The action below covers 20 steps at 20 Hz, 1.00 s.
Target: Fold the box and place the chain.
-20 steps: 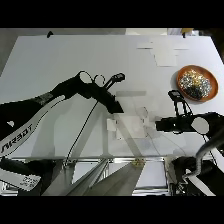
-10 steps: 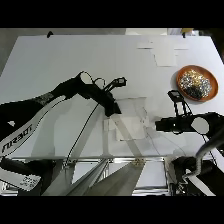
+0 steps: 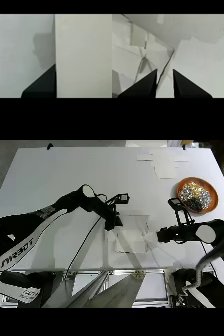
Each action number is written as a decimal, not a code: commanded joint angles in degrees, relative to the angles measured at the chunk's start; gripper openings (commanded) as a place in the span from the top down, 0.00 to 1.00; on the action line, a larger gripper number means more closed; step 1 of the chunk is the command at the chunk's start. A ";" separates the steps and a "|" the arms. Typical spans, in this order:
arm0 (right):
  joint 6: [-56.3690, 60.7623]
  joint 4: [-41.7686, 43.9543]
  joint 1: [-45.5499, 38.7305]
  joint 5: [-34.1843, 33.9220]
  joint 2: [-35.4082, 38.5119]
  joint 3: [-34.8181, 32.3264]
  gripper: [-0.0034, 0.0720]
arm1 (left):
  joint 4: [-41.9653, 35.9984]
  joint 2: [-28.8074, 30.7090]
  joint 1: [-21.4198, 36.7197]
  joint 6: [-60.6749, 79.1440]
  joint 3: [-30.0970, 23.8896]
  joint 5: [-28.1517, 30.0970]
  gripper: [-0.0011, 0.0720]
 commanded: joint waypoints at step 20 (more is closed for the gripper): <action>-8.17 -8.66 0.07 2.03 5.18 4.48 0.65 | 14.25 1.99 -7.17 -12.55 -0.04 14.78 0.99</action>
